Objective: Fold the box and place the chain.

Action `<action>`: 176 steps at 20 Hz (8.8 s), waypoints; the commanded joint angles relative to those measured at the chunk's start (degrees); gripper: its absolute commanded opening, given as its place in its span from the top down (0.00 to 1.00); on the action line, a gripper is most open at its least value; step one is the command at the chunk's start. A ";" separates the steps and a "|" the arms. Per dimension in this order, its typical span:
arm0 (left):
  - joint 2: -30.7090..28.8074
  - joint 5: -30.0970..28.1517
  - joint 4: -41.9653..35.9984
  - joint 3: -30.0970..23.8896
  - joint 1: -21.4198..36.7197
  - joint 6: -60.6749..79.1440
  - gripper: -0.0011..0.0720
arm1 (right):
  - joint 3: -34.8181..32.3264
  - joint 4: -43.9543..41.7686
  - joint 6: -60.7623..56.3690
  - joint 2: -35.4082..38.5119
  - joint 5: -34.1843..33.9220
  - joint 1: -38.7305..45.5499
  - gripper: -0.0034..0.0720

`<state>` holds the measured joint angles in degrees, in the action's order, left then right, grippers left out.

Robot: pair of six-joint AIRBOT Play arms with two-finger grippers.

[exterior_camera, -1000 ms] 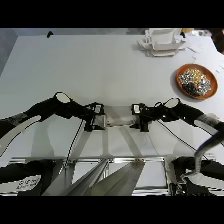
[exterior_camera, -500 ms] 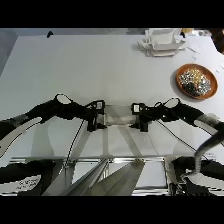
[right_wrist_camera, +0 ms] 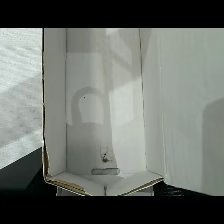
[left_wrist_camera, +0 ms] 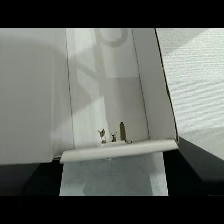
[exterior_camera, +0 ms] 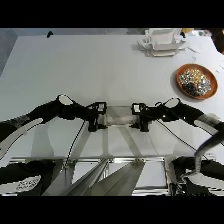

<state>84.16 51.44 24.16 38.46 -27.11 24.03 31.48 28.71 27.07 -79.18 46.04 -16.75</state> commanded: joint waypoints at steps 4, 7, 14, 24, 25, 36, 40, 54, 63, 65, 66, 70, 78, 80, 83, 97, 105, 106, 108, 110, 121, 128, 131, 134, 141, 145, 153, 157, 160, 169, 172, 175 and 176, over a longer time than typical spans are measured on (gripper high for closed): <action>0.04 0.66 0.09 -0.04 -0.11 -0.04 0.72 | 0.07 -0.04 -0.02 0.00 -0.02 -0.02 0.43; 0.04 0.66 0.09 -0.04 -0.11 -0.04 0.72 | 0.07 -0.07 -0.02 0.00 -0.02 -0.02 0.43; 0.04 0.66 0.09 -0.04 -0.11 -0.04 0.72 | 0.07 -0.07 0.00 0.00 -0.09 -0.02 0.43; 0.04 0.63 0.09 -0.04 -0.11 -0.04 0.72 | 0.07 1.18 -4.13 0.46 1.27 -0.02 0.03; 0.04 0.66 0.09 -0.04 -0.11 -0.07 0.72 | 0.07 2.14 -4.79 0.98 1.27 -0.02 0.03; 0.04 0.66 0.09 -0.04 -0.11 -0.04 0.72 | 0.07 17.70 -20.09 11.23 2.69 3.93 0.06; 0.04 0.63 0.09 -0.04 -0.11 -0.04 0.72 | 0.07 18.62 -23.06 16.06 6.54 10.86 0.11; 0.04 0.68 0.09 -0.04 -0.11 -0.04 0.72 | 0.07 -5.22 -31.08 21.35 8.63 2.43 0.93; 0.04 0.68 0.09 -0.04 -0.11 -0.04 0.72 | 0.07 -3.67 -45.83 13.55 -10.05 0.09 0.93; 0.04 0.66 0.09 -0.04 -0.11 -0.04 0.72 | 0.07 -1.20 -48.35 11.39 -10.05 0.09 0.93; 0.04 0.68 0.09 -0.04 -0.11 -0.04 0.72 | 0.07 0.11 -49.48 10.58 -9.92 0.09 0.93; 0.04 0.68 0.09 -0.04 -0.11 -0.04 0.72 | 1.18 0.98 -50.84 10.40 -8.31 0.09 0.93; 0.04 0.66 0.09 -0.04 -0.11 -0.04 0.72 | 7.98 11.61 -51.04 18.91 6.43 0.09 0.93; 0.04 0.66 0.09 -0.04 -0.11 -0.04 0.72 | 7.98 21.22 -51.06 21.09 8.39 0.09 0.93; 0.04 0.66 0.09 -0.04 -0.11 -0.04 0.72 | 7.91 33.51 -51.08 21.49 12.98 0.09 0.93; 0.04 0.68 0.09 -0.04 -0.11 -0.04 0.72 | 7.39 26.01 -27.67 13.75 14.53 0.09 0.77; 0.04 0.68 0.09 -0.04 -0.11 -0.04 0.72 | 5.46 24.92 -23.56 10.60 11.02 0.09 0.74; 0.04 0.66 0.09 -0.04 -0.11 -0.04 0.72 | 4.85 24.79 -23.56 10.60 10.21 0.09 0.74; 0.04 0.68 0.09 -0.04 -0.11 -0.04 0.72 | 4.02 23.15 -23.10 10.60 9.20 0.09 0.74; 0.04 0.68 0.09 -0.04 -0.11 -0.04 0.72 | 3.67 20.57 -21.38 10.60 8.83 0.07 0.74; 0.04 0.66 0.09 -0.04 -0.11 -0.04 0.72 | 3.67 15.47 -20.59 10.60 5.07 -3.96 0.75; 0.04 0.68 0.09 -0.04 -0.11 -0.04 0.72 | 1.22 14.32 -20.57 10.60 3.80 -3.96 0.47; 0.04 0.68 0.09 -0.04 -0.11 -0.04 0.72 | 0.94 14.43 -20.57 10.60 3.76 -3.96 0.47; 0.04 0.66 0.09 -0.04 -0.11 -0.04 0.72 | 0.94 14.80 -21.22 11.65 3.63 -3.43 0.47; 0.04 0.66 0.09 -0.04 -0.11 -0.04 0.72 | 0.92 25.03 -35.71 21.35 5.70 -0.55 0.49; 0.04 0.68 0.09 -0.04 -0.11 -0.04 0.72 | 0.96 24.83 -52.43 27.15 4.70 3.23 0.79; 0.04 0.66 0.09 -0.04 -0.11 -0.07 0.72 | 1.60 23.89 -82.44 29.05 0.15 18.32 0.93; 0.04 0.68 0.09 -0.04 -0.11 -0.04 0.72 | 1.60 23.96 -85.79 24.55 7.54 21.51 0.93; 0.04 0.68 0.09 -0.04 -0.11 -0.04 0.72 | 1.57 23.74 -85.79 18.36 13.49 20.02 0.93; 0.04 0.66 0.09 -0.04 -0.11 -0.04 0.72 | 1.53 23.80 -87.43 11.61 16.44 13.64 0.93; 0.04 0.68 0.09 -0.04 -0.11 -0.04 0.72 | 1.29 24.41 -88.61 9.88 16.28 13.25 0.93; 0.04 0.68 0.09 -0.04 -0.11 -0.04 0.72 | 1.20 23.32 -88.63 9.75 16.74 13.25 0.93; 0.04 0.66 0.09 -0.04 -0.11 -0.04 0.72 | 1.20 23.21 -88.76 9.77 17.16 13.11 0.93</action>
<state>84.23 52.12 24.23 38.37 -27.27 23.99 32.75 52.45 -61.32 -68.97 62.41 -3.33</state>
